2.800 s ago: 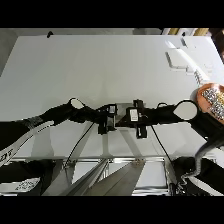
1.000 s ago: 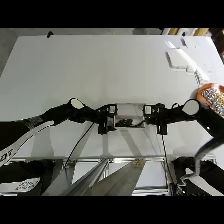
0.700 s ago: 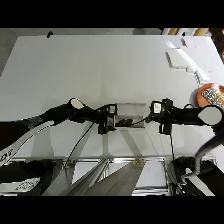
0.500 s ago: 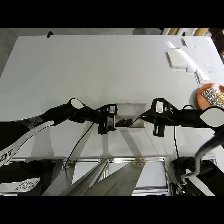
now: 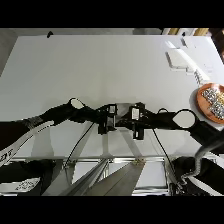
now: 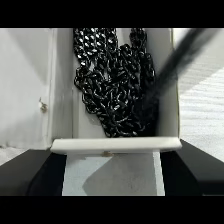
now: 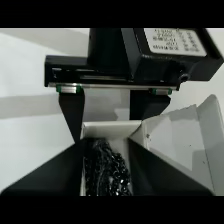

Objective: Fold the box and place the chain.

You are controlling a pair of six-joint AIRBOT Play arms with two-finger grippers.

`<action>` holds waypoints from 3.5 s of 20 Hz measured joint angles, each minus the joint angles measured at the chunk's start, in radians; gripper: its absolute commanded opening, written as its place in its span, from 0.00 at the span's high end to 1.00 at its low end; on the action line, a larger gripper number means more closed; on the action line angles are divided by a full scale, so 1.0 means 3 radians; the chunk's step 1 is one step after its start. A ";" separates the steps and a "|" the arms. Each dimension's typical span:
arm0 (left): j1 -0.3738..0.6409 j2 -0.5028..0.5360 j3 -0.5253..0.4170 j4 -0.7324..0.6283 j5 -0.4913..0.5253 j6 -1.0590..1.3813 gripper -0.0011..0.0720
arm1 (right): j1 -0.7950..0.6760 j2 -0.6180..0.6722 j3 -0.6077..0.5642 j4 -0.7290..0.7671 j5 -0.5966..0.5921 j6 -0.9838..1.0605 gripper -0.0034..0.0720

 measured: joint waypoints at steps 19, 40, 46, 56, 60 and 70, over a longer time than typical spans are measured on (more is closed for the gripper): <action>0.0000 0.0000 0.0000 0.0001 0.0000 -0.0001 0.59 | -0.1352 -0.0326 0.0148 -0.1574 0.0956 -0.0058 0.57; 0.0000 0.0000 0.0000 0.0001 0.0000 -0.0001 0.59 | -0.1164 0.0329 0.0148 -0.1383 0.1106 0.0329 0.93; 0.0000 0.0000 0.0000 0.0000 0.0000 -0.0001 0.59 | -0.0378 0.0449 0.0148 -0.0863 0.0455 0.0379 0.93; 0.0000 0.0000 0.0000 0.0001 0.0000 -0.0001 0.59 | 0.0474 -0.0221 0.0172 -0.0900 -0.0467 0.0390 0.57; 0.0000 0.0000 0.0000 0.0000 0.0000 0.0000 0.59 | 0.0214 0.0045 0.0243 -0.1277 -0.0195 0.0390 0.66; 0.0000 0.0000 0.0000 0.0001 0.0000 0.0000 0.59 | -0.1371 0.0046 0.0259 -0.2010 0.0636 0.0393 0.74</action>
